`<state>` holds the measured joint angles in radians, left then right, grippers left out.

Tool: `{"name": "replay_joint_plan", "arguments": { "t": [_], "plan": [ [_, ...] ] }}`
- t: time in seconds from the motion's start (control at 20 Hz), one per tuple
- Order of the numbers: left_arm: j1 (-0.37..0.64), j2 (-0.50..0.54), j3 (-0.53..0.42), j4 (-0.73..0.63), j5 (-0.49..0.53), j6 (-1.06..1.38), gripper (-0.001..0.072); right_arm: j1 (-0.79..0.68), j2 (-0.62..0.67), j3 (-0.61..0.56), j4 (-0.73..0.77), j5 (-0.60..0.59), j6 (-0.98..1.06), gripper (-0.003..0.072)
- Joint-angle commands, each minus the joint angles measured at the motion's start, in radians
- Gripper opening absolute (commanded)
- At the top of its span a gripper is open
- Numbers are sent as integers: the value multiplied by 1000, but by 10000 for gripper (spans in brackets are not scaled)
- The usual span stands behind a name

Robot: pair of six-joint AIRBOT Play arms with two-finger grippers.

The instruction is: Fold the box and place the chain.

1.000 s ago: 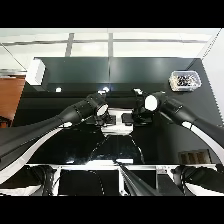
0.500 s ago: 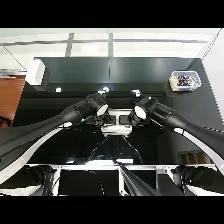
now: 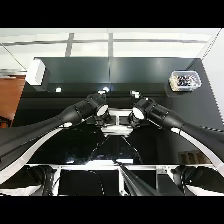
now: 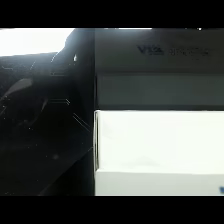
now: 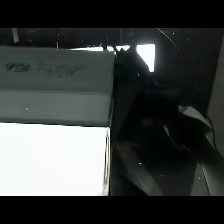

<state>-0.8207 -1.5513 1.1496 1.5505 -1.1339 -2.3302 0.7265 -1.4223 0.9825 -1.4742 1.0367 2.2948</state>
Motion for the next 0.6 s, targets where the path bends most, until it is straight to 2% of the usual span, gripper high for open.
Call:
{"name": "replay_joint_plan", "arguments": {
  "t": [0.0, 0.05, 0.1, 0.15, 0.3, 0.4, 0.45, 0.55],
  "plan": [
    [1, 0, 0, 1, -1, 0, 28, 0, 0, 0, 4, -8, 2, 260],
    [1, 0, 0, 1, -1, 0, 28, 0, 0, 0, 4, -10, 2, 254],
    [1, 0, 0, 1, -1, 0, 28, 0, 0, 0, 3, -10, 1, 75],
    [1, 0, 0, 1, -1, 0, 28, 1, 0, 0, 3, -10, 0, 14],
    [1, 0, 0, 1, -1, 0, 28, 0, 0, 0, 3, -11, -3, 19],
    [1, 0, 0, 1, -1, 0, 28, 0, 4, 6, 3, -8, -8, 404],
    [1, 0, 0, 1, -1, 0, 28, 0, 13, 14, 2, -2, -29, 438],
    [2, 0, 0, 1, -1, 0, 28, 0, 47, 33, -13, 30, -67, 438]
  ]
}}
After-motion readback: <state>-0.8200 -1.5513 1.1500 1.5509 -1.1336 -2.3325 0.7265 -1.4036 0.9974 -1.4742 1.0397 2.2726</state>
